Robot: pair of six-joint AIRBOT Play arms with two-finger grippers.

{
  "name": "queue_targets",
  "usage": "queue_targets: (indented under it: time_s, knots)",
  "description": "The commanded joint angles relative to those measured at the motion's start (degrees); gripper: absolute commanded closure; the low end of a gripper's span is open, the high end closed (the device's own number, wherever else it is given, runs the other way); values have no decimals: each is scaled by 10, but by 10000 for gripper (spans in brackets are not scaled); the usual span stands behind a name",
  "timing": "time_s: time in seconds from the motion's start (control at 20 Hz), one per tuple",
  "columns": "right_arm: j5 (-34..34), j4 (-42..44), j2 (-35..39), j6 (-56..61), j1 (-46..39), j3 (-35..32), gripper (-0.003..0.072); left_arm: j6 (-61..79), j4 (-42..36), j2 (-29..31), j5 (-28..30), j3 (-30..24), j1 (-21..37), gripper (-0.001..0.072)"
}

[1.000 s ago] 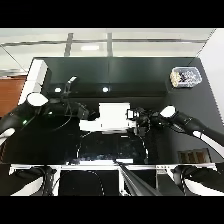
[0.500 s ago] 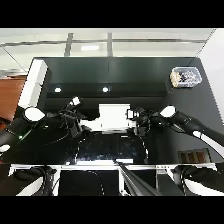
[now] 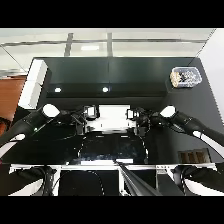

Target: Fold the box and place the chain.

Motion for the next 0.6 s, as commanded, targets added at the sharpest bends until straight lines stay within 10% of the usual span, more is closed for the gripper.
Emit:
queue_targets:
  time_s: [0.0,0.1,0.25,0.55]
  knots:
    - [-2,0,0,2,0,0,547,11,-19,-18,-25,13,-5,19]
    - [-2,0,0,2,0,0,547,12,-22,-18,-46,13,-13,76]
    - [-2,0,0,2,0,0,547,15,-22,-18,-36,14,-33,495]
    - [-2,0,0,2,0,0,547,15,-25,-18,-7,14,-46,495]
